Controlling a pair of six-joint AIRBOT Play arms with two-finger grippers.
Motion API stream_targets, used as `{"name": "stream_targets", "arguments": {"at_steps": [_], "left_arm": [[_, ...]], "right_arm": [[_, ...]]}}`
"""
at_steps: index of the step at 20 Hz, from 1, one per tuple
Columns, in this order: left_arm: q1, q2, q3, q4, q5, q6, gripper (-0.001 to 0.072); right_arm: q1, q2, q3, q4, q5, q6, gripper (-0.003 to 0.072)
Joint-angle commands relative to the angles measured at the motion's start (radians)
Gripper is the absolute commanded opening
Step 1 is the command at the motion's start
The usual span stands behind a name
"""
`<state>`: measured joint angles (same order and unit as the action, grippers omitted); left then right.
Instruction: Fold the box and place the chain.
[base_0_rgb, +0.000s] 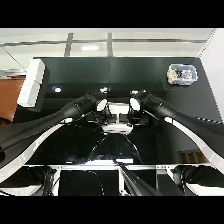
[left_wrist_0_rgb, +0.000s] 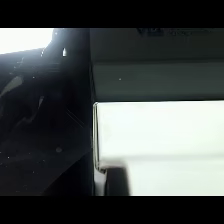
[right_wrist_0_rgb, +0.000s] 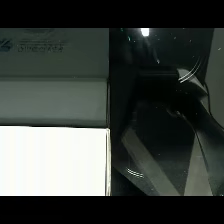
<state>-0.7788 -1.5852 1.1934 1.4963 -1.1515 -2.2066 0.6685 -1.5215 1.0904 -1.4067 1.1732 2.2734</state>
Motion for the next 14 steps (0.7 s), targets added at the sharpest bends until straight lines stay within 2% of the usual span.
{"name": "stream_targets", "arguments": {"at_steps": [1, 2, 3, 4, 8, 12, 14], "left_arm": [[0.000, 0.000, 0.000, 0.002, -0.001, 0.000, 0.0025], [0.000, 0.000, 0.000, 0.002, -0.001, 0.000, 0.0025], [0.000, 0.000, 0.000, 0.002, -0.001, 0.000, 0.0025], [0.000, 0.000, 0.000, 0.002, -0.001, 0.000, 0.0025], [0.000, 0.000, 0.000, 0.002, -0.002, 0.000, 0.0025], [0.000, 0.000, 0.000, 0.002, -0.002, 0.000, 0.0025], [0.001, 0.000, 0.000, 0.002, 0.004, 0.000, 0.0025]], "right_arm": [[0.000, 0.003, 0.001, -0.005, 0.001, -0.002, 0.0013], [0.000, 0.006, 0.002, -0.005, 0.001, -0.002, 0.0053], [0.000, 0.010, 0.002, -0.006, 0.001, -0.002, 0.0233], [-0.002, 0.018, 0.002, -0.006, 0.002, -0.002, 0.0296], [-0.002, 0.088, 0.006, -0.001, 0.034, -0.052, 0.0295], [-0.003, 0.270, 0.006, -0.019, 0.091, -0.134, 0.0295], [-0.015, 0.382, 0.006, -0.143, 0.097, -0.142, 0.0295]]}}
